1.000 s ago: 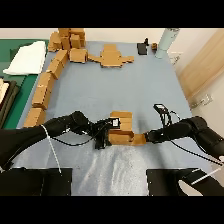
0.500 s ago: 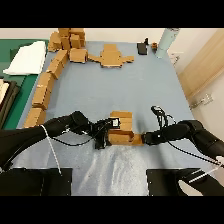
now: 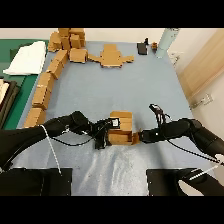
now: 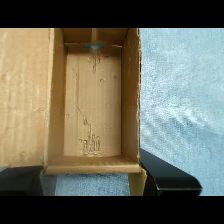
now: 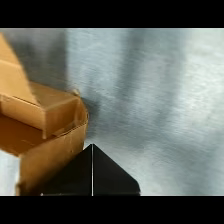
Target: Fold the box.
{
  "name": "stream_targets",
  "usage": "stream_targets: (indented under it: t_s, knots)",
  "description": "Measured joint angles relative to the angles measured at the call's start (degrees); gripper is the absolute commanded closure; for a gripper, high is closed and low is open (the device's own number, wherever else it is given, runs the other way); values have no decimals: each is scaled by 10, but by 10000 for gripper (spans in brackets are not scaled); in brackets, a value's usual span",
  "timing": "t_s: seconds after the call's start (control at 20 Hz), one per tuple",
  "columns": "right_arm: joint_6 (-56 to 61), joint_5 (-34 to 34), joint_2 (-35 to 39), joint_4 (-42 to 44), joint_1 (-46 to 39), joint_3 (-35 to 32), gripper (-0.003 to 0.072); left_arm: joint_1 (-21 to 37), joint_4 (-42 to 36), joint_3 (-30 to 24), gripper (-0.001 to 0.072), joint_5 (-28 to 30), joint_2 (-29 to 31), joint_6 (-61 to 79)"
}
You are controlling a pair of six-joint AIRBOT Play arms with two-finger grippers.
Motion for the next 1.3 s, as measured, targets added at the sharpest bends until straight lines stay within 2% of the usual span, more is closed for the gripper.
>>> stream_targets:
  t_s: [0.1,0.15,0.2,0.5,0.55,0.6,0.85,1.05,1.3]
  knots:
    - [-9,-9,0,14,0,16,554,0,0,0,286,0,0,0]
    - [-12,-15,0,19,0,24,439,0,0,0,286,0,0,0]
    - [-14,-18,0,24,0,31,407,0,0,0,286,0,0,0]
    - [-20,-29,0,37,0,47,405,0,0,0,286,0,0,0]
    - [-20,-30,0,37,0,47,345,0,0,0,285,0,0,0]
    - [-20,-30,0,37,0,48,216,0,0,0,286,0,0,0]
    - [-20,-30,-5,40,3,49,203,0,0,0,286,0,0,0]
    - [9,-12,-30,32,37,50,212,0,0,0,286,0,0,0]
    - [138,22,-70,-60,122,84,212,0,0,0,286,0,0,0]
